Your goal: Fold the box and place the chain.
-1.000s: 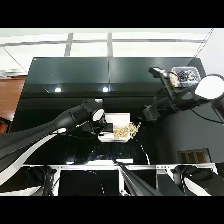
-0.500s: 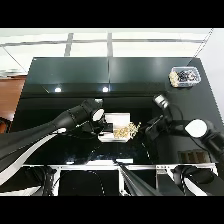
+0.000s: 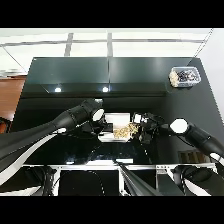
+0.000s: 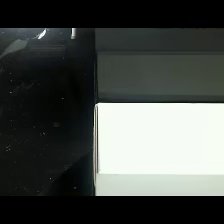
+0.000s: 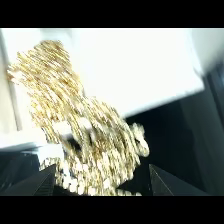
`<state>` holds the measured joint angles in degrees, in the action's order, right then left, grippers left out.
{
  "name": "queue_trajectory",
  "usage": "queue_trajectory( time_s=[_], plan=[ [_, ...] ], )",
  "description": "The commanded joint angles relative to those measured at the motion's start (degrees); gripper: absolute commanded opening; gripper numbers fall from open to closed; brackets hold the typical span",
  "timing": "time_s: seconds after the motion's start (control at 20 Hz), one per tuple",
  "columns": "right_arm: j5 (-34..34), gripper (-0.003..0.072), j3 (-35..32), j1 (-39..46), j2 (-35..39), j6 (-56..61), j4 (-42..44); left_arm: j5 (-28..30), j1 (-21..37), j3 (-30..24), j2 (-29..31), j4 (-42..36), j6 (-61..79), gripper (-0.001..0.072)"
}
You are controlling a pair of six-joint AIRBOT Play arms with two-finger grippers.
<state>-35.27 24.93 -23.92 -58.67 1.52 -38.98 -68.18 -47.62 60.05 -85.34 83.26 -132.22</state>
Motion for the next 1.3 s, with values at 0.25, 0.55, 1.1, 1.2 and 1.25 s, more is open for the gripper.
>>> queue_trajectory(
  time_s=[0.25, 0.55, 1.1, 1.2, 1.25],
  plan=[
    [2.95, 0.0669, 0.92, -0.24, -6.64, -7.85, 7.89, 0.0, 0.04, 0.0, -0.02, 0.0, 0.0, 0.0031],
    [3.45, 0.0667, 0.9, -0.24, -7.82, -7.23, 7.89, -0.02, 0.04, 0.0, -0.02, 0.0, 0.0, 0.0031],
    [-0.02, 0.0011, 1.4, -0.04, -0.31, 19.52, -5.53, 0.0, 0.04, 0.0, -0.02, 0.0, 0.0, 0.0031],
    [-4.68, 0.001, 3.41, 0.35, 4.55, 30.16, -13.81, 0.0, 0.04, 0.0, -0.02, 0.0, 0.02, 0.0031],
    [-7.93, 0.001, 5.03, 0.61, 6.8, 33.99, -16.52, 0.0, 0.04, 0.0, -0.02, 0.0, 0.0, 0.0031]
  ],
)
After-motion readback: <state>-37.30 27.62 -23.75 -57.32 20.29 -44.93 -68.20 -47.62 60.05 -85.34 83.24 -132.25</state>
